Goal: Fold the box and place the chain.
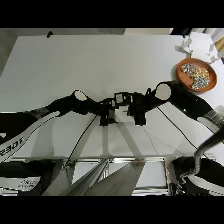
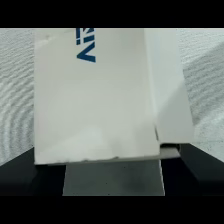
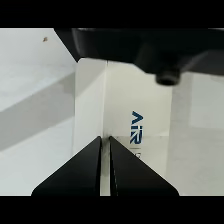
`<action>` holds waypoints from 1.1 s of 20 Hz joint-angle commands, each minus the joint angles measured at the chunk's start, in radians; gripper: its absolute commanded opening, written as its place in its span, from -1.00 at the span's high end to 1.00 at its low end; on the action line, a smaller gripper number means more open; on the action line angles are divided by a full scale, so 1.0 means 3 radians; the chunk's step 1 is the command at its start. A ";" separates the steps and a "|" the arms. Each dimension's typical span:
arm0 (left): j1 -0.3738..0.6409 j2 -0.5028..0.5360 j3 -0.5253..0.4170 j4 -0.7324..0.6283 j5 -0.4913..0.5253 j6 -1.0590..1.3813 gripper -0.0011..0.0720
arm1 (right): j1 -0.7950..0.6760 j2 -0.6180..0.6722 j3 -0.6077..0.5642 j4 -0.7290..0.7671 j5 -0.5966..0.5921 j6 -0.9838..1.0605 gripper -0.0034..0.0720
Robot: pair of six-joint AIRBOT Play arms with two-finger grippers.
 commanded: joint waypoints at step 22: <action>-0.0001 0.0001 0.0000 0.0003 -0.0010 0.0000 0.89 | -0.0027 0.0150 -0.0024 -0.0069 -0.0291 0.0006 0.78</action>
